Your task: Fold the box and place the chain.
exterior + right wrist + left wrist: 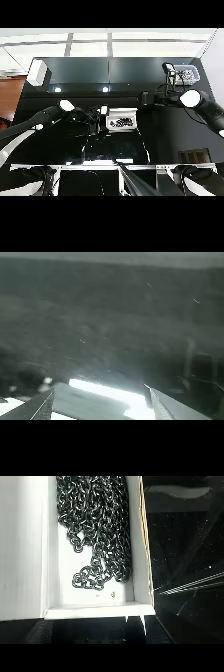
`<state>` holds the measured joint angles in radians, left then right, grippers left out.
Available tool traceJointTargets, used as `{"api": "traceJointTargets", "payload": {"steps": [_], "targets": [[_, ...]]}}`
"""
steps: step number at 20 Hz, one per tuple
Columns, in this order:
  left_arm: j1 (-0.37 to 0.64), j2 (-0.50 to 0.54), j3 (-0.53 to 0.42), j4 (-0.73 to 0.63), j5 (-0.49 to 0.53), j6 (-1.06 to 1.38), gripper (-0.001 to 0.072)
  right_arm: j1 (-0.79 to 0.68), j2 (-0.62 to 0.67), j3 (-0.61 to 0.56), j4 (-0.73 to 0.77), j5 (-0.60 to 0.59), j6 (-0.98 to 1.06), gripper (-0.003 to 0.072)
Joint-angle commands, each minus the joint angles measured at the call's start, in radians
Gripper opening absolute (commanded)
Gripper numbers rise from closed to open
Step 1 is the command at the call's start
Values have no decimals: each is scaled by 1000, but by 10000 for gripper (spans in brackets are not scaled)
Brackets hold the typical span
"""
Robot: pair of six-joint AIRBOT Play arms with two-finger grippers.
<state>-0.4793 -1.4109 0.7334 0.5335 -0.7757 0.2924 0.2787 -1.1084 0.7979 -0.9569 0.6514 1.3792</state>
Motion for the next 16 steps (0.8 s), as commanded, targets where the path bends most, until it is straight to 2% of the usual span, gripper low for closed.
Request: {"api": "traceJointTargets", "payload": {"steps": [1,5,8,13,16], "targets": [[-1,-1,0,5,11,-1,495,19,-93,1,237,35,-327,713],[-1,-1,0,5,11,-1,495,24,-87,56,221,299,-818,713],[-1,-1,0,5,11,-2,495,32,-70,93,217,433,-996,713],[-1,-1,0,6,11,-1,495,100,-76,8,171,350,-1157,713],[-1,-1,0,6,11,-2,495,124,-77,0,135,322,-1186,713]]}}
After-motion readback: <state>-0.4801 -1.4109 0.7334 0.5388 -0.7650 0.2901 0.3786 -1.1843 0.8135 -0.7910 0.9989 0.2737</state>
